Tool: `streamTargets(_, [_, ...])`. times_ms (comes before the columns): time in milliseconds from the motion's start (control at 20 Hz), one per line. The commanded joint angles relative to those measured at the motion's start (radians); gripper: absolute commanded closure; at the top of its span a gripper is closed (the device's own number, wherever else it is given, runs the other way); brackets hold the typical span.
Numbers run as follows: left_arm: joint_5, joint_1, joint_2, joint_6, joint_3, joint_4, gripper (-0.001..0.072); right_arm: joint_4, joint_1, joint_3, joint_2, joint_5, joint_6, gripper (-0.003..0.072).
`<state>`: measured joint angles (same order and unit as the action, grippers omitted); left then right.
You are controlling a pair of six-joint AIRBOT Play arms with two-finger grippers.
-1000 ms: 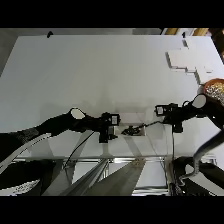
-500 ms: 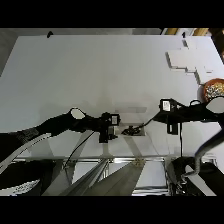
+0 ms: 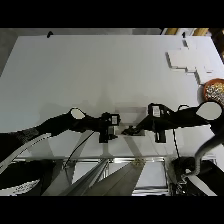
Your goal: Fold the box and place the chain.
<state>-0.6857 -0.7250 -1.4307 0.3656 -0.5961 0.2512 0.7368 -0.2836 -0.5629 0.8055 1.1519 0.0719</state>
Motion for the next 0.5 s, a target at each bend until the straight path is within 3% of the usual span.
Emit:
streamTargets(0, [0.0, 0.0, 0.0, 0.0, 0.0, 0.0, 0.054, -0.016, -0.056, -0.001, -0.001, -0.068, 0.037, 0.0669])
streamTargets(450, [0.001, 0.0, 0.0, 0.0, 0.0, 0.0, 0.054, 0.019, -0.151, -0.001, 0.081, -0.229, 0.121, 0.0655])
